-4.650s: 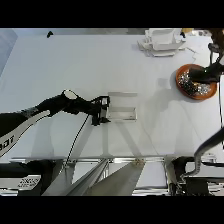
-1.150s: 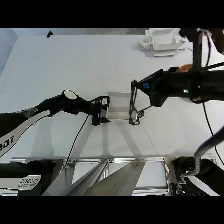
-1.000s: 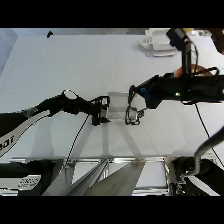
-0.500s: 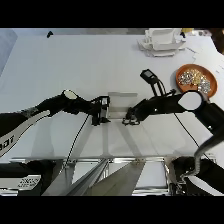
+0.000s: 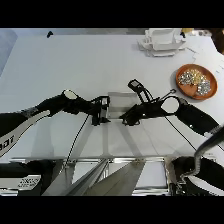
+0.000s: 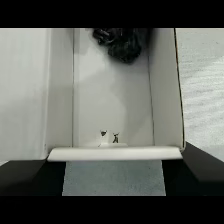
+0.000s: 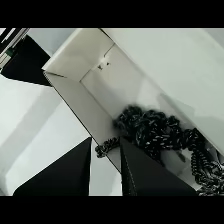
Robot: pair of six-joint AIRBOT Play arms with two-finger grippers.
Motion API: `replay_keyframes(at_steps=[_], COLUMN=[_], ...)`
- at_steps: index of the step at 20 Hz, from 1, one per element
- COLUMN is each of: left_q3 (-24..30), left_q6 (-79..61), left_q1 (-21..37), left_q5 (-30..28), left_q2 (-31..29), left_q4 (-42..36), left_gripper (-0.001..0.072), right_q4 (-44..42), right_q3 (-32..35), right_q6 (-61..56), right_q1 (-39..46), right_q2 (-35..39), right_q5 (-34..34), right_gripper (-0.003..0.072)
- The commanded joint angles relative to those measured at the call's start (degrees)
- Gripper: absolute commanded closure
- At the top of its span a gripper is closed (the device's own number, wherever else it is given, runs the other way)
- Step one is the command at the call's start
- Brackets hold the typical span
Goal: Fold the box and place the chain.
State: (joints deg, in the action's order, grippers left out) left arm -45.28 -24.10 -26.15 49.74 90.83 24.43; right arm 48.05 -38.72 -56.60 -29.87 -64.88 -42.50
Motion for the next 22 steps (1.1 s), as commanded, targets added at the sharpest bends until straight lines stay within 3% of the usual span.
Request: replay_keyframes(at_steps=[1,5,8,12,15,22], left_q3=[0.02,0.02,0.02,0.02,0.02,0.02], left_q6=[-0.04,-0.02,-0.02,-0.02,-0.02,-0.02], left_q1=[0.0,0.0,0.0,0.0,0.0,0.0], left_q5=[-0.02,0.0,-0.02,0.0,0.0,0.0], left_q2=[0.0,0.0,0.0,0.0,0.0,0.0], left_q4=[0.02,0.02,0.02,0.02,0.02,0.02], left_gripper=[0.0639,0.0639,0.0639,0.0639,0.0639,0.0639], right_q4=[1.77,14.97,23.04,22.58,22.93,25.2], right_q3=[-0.02,-0.02,0.52,3.61,3.98,3.98], right_q6=[-0.07,-0.96,-5.92,-5.9,-5.88,-6.47], right_q1=[0.39,7.72,15.17,15.85,12.0,8.98], right_q2=[2.8,14.19,16.13,10.99,5.38,-2.64], right_q5=[1.25,-1.6,-3.63,-1.53,-1.16,1.46], right_gripper=[0.0482,0.0492,0.053,0.0514,0.0425,0.0425])
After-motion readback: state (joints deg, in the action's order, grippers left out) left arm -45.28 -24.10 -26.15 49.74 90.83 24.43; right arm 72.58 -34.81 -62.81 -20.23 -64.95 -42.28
